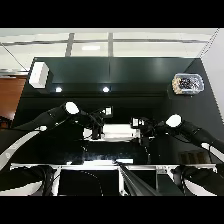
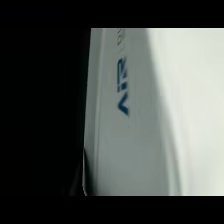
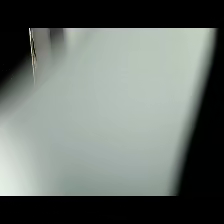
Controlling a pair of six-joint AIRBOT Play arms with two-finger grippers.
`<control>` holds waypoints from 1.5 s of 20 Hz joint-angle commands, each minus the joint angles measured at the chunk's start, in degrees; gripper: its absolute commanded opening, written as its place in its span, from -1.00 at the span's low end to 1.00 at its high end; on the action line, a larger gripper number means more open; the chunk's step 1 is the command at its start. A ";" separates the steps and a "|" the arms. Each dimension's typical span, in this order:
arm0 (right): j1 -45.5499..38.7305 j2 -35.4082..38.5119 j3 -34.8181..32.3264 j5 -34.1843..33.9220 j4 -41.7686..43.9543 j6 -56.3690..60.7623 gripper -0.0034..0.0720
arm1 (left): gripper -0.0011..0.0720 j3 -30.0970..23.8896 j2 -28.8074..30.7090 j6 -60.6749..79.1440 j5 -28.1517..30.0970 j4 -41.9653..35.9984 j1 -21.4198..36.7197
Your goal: Fold the box and place the chain.
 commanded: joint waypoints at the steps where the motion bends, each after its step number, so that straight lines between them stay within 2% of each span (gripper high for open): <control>1: 0.04 0.09 -0.02 -0.13 -0.28 -0.11 0.20 | 0.21 0.37 0.11 0.17 3.82 -0.76 0.22; 2: 0.04 0.09 -0.02 -0.13 -0.28 -0.11 0.20 | 0.58 0.79 0.17 0.17 3.91 -0.72 0.33; 3: 0.02 0.09 -0.02 -0.15 -0.24 -0.11 0.20 | 0.86 1.36 0.35 -0.04 3.87 -0.79 0.66; 4: 0.04 0.09 -0.02 -0.20 -0.20 -0.11 0.20 | 0.95 1.92 0.70 -0.96 4.02 -0.74 0.92; 8: 0.02 0.09 -0.02 -2.21 0.28 1.03 0.20 | 0.95 2.75 4.59 -5.66 3.30 1.90 2.64; 11: 0.02 0.09 -0.02 -5.38 0.11 -0.04 0.20 | 0.95 2.73 10.25 -15.41 1.44 9.73 4.28; 16: 0.02 0.07 -0.02 -5.73 0.11 -0.44 0.20 | 0.90 2.71 17.66 -36.72 -11.74 23.65 5.86; 17: 0.04 0.07 -0.02 -5.73 0.11 -0.44 0.20 | 0.38 2.71 17.99 -41.51 -15.43 24.90 5.90; 18: 0.04 0.07 -0.02 -5.70 0.11 -0.44 0.20 | -0.59 2.71 17.99 -44.76 -19.15 25.14 5.88; 19: 0.04 0.07 -0.02 -5.70 0.11 -0.44 0.20 | -0.90 2.60 17.97 -45.46 -22.69 24.09 5.81; 20: 0.04 0.07 -0.02 -5.70 0.11 -0.52 0.20 | -0.90 2.23 17.97 -45.51 -25.09 20.90 5.57; 21: 0.04 0.07 -0.02 -5.68 0.11 -0.52 -0.02 | -0.90 1.55 17.97 -45.62 -25.42 17.14 5.07; 22: 0.02 0.07 -0.02 -5.66 0.11 -0.55 -0.38 | -0.91 0.31 17.97 -45.66 -24.35 12.70 4.15; 24: 0.04 0.07 -0.02 -5.66 0.11 -0.55 -0.37 | -0.91 -2.62 17.97 -45.64 -17.14 7.65 1.33; 25: 0.02 0.07 -0.04 -5.64 0.11 -0.52 -0.37 | -0.90 -3.89 17.97 -45.62 -11.61 5.95 -0.31; 30: 0.04 0.07 -0.04 -4.59 0.11 -0.50 -0.37 | -0.89 -5.14 17.84 -43.12 20.17 -5.18 -5.35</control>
